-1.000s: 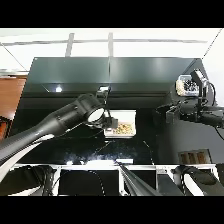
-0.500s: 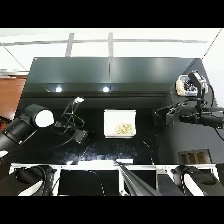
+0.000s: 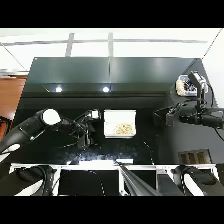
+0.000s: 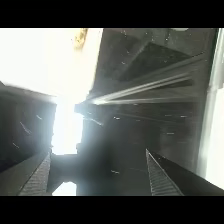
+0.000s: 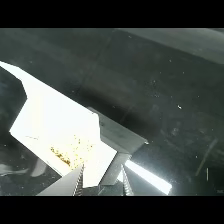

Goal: Fold the box and place the chain.

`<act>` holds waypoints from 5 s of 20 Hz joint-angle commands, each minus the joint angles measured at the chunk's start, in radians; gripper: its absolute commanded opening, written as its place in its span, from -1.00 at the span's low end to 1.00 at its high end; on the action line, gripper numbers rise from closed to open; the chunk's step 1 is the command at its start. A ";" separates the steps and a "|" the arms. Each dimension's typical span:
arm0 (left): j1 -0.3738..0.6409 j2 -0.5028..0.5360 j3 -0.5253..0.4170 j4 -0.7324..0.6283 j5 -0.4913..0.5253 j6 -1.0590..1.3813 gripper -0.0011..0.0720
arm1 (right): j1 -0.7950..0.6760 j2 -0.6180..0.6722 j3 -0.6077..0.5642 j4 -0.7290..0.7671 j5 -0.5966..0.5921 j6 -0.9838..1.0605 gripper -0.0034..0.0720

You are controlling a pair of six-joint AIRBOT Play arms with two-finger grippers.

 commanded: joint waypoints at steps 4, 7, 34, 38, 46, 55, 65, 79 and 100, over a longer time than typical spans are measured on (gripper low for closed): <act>0.032 -0.160 -0.002 -0.211 0.123 0.417 0.99 | 0.000 0.000 0.000 -0.012 0.006 0.015 -0.13; 0.028 -0.194 -0.001 -0.282 0.153 0.494 0.99 | 0.000 0.000 0.000 -0.012 0.022 0.018 -0.13; -0.012 -0.250 0.056 -0.326 0.137 0.512 0.99 | 0.000 0.000 0.000 -0.048 0.013 0.018 -0.13; -0.018 -0.250 0.057 -0.361 0.183 0.492 0.99 | 0.000 0.000 0.000 -0.054 0.009 0.018 -0.13; -0.062 -0.251 0.059 -0.371 0.188 0.494 0.94 | 0.000 0.000 0.000 -0.099 -0.051 0.018 -0.13; -0.060 -0.251 0.062 -0.362 0.224 0.494 0.04 | 0.000 -0.017 0.000 -0.082 -0.191 0.039 0.15; -0.061 -0.252 0.064 -0.327 0.231 0.493 0.05 | 0.325 -0.320 0.001 0.016 -0.621 -0.179 0.73; -0.061 -0.252 0.064 -0.327 0.231 0.493 0.05 | 0.373 -0.357 0.145 -0.122 -0.079 -0.318 0.81; -0.061 -0.252 0.064 -0.327 0.231 0.493 0.04 | 0.432 -0.362 0.050 -0.088 -0.158 -0.672 0.80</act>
